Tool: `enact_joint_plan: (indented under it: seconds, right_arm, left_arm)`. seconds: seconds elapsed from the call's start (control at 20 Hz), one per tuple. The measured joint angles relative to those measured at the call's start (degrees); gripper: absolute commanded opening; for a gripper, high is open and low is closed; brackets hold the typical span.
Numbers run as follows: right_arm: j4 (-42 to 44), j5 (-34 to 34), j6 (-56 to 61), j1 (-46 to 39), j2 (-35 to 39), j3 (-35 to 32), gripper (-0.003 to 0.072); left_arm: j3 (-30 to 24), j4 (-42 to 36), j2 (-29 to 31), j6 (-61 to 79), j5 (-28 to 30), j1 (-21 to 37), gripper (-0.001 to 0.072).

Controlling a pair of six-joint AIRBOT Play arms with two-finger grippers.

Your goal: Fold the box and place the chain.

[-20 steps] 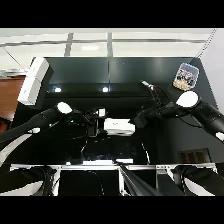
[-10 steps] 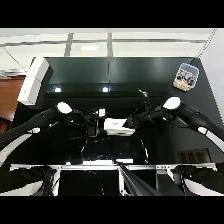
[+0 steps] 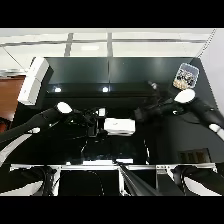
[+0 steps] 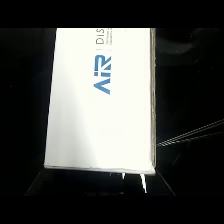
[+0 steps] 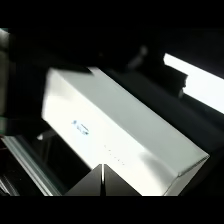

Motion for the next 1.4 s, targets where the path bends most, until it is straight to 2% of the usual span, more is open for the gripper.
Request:
enact_joint_plan:
  seconds: [0.05,0.1,0.35,0.5,0.6,0.8,0.9,1.1,1.4]
  right_arm:
    - [0.11,1.44,-0.13,-2.25,2.08,1.42,0.0020]
    - [0.17,2.47,-0.15,-4.79,4.24,2.60,0.0020]
    - [-4.79,9.38,0.26,-17.55,13.55,5.01,0.0020]
    - [-7.63,10.95,1.51,-21.29,15.74,4.70,0.0020]
    - [-8.63,11.06,1.95,-22.21,16.39,3.98,0.0020]
    - [-9.38,8.98,2.16,-22.82,16.92,2.23,0.0020]
    - [-9.75,7.87,2.12,-22.93,16.98,1.66,0.0020]
    - [-9.92,6.86,0.87,-22.99,17.07,1.27,0.0020]
    - [-10.05,5.79,-0.66,-23.04,17.07,1.16,0.0020]
  left_arm:
    - [0.00,0.20,0.17,-0.50,-0.02,0.09,0.0569]
    - [0.00,0.57,0.55,-1.49,-0.02,0.20,0.0720]
    - [0.09,7.17,6.67,-12.15,-2.62,1.40,0.0716]
    - [1.70,8.37,10.03,-17.49,-5.40,1.03,0.0715]
    - [4.07,7.41,10.29,-19.56,-5.07,-1.01,0.0714]
    - [10.43,4.57,5.38,-21.77,1.27,-6.99,0.0713]
    - [13.97,3.65,1.40,-24.81,2.05,-8.87,0.0713]
    - [18.64,4.83,-4.96,-31.91,-2.14,-10.27,0.0713]
    - [20.61,7.78,-7.61,-35.26,-6.69,-10.71,0.0712]
